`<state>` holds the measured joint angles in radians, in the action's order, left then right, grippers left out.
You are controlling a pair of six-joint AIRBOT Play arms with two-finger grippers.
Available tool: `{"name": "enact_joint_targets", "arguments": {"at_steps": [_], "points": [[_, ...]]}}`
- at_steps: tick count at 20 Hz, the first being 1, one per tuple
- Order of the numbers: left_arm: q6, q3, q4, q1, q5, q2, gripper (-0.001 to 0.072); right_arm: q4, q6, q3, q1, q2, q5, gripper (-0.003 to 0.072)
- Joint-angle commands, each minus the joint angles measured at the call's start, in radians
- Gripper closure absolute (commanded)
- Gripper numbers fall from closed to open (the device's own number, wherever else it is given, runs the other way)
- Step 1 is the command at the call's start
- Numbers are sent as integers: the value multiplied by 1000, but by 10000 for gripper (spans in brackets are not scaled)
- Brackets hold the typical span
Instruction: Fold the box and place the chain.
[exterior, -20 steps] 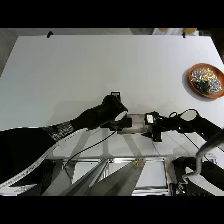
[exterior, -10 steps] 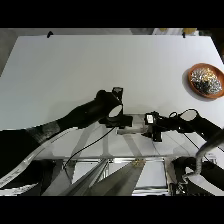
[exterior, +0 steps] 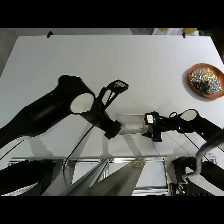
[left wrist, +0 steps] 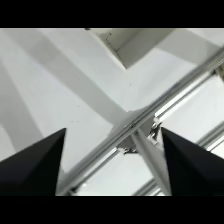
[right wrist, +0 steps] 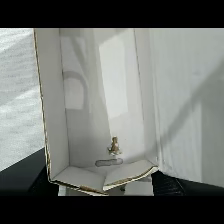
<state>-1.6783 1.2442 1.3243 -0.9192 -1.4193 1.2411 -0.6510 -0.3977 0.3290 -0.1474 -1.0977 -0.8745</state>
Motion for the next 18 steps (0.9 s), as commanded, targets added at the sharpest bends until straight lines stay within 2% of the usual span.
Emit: {"name": "enact_joint_targets", "arguments": {"at_steps": [1,3,5,7,10,13,15,18], "points": [[439,-76,-45,13,89,-83,13,0,0,0,0,1,0,344],[741,-210,-158,47,256,-126,13,0,0,0,0,1,0,344],[1041,-340,-312,106,377,-159,14,0,0,0,0,1,0,344],[1268,-444,-412,183,428,-172,14,0,0,0,0,1,0,344],[1471,-576,-444,303,494,-167,14,0,0,0,0,1,0,344],[1592,-658,-511,371,568,-127,14,0,0,0,0,1,0,344],[1704,-671,-574,371,604,-83,14,0,0,0,0,1,0,344],[1880,-671,-748,347,705,-2,13,0,0,0,0,1,0,344]]}}
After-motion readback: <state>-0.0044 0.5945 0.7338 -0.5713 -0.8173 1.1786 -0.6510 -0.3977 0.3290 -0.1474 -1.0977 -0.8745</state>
